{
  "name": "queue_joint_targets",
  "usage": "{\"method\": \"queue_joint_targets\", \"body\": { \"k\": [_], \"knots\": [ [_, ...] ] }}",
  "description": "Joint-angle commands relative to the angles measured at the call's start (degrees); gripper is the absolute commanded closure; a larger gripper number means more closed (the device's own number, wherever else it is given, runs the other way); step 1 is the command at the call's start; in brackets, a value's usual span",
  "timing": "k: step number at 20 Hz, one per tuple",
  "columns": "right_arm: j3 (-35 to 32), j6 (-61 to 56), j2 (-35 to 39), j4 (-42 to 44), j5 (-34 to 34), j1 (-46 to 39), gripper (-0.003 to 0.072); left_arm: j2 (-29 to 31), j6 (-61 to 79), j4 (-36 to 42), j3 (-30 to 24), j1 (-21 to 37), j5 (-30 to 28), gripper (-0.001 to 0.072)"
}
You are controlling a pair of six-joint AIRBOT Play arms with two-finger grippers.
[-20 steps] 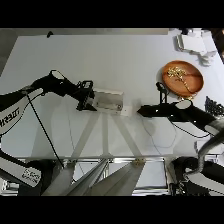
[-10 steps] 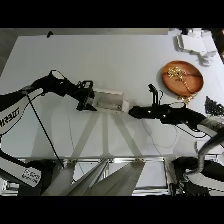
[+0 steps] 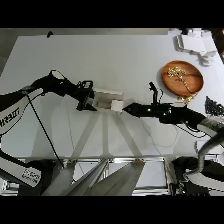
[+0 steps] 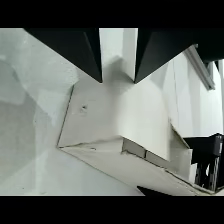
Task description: Fold the box and place the chain.
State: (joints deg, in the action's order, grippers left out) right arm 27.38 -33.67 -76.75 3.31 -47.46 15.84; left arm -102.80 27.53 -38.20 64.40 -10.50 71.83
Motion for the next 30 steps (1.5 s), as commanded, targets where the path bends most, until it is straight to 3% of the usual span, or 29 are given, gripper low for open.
{"method": "queue_joint_targets", "body": {
  "k": [1,7,15,20,27,28,29,30],
  "knots": [
    [0.07,2.93,-0.02,1.53,-1.16,0.09,0.0378,0.04,0.02,0.00,0.02,0.04,-0.02,0.0653],
    [1.40,3.15,-0.02,2.62,5.49,3.26,0.0279,0.02,0.02,0.00,0.02,0.04,-0.02,0.0653],
    [6.47,1.95,-0.04,-4.81,18.01,9.66,0.0278,0.04,0.00,0.00,0.02,0.04,-0.02,0.0653],
    [6.62,-5.57,-0.04,-12.24,27.45,13.16,0.0279,0.02,0.00,0.00,0.02,0.04,-0.04,0.0653],
    [9.55,-12.90,-0.04,-17.11,27.82,14.16,0.0280,0.02,0.00,0.00,0.02,0.04,-0.02,0.0653],
    [10.34,-13.03,-0.04,-18.49,26.03,14.16,0.0254,0.04,0.00,0.00,0.02,0.04,-0.02,0.0653],
    [11.43,-13.05,-0.04,-20.52,23.50,14.16,0.0168,0.04,0.00,0.00,0.02,0.04,-0.02,0.0653],
    [12.59,-13.05,-0.04,-23.08,21.09,14.16,0.0128,0.04,0.00,0.00,0.02,0.04,-0.02,0.0653]
  ]
}}
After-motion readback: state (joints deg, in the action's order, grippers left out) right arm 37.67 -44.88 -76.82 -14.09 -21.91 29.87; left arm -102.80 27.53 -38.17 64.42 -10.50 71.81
